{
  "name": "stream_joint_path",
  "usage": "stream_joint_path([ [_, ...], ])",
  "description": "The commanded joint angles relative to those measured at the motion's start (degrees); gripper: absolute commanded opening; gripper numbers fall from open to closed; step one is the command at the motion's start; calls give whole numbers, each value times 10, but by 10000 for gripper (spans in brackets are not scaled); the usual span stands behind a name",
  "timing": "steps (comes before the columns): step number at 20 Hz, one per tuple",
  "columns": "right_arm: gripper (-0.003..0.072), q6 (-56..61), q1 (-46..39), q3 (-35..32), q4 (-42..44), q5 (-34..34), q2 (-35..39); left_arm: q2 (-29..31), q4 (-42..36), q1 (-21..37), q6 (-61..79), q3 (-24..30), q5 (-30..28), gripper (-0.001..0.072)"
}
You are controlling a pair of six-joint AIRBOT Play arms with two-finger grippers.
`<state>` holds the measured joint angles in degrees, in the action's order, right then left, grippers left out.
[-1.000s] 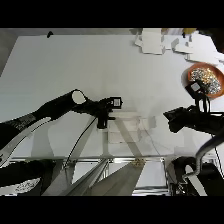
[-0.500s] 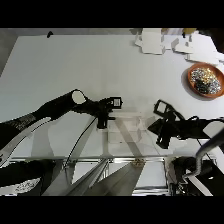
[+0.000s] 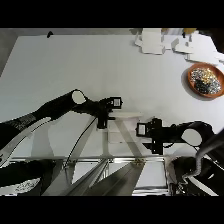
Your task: Fold the box and place the chain.
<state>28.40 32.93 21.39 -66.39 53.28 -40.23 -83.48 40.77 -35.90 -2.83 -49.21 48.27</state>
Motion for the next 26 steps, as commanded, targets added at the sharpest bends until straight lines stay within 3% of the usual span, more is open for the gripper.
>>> stream_joint_path([
  [1,678,-4,66,-36,-52,-95,30,0,0,0,0,0,0,12],
  [6,707,3,156,-113,-58,-229,46,0,0,0,0,0,0,12],
  [13,700,31,134,-122,-67,-295,11,0,0,0,0,0,0,12],
  [19,699,23,110,-92,-38,-290,3,0,0,0,0,0,0,12],
  [26,699,-70,21,-52,25,-221,3,0,0,0,0,0,0,12],
])
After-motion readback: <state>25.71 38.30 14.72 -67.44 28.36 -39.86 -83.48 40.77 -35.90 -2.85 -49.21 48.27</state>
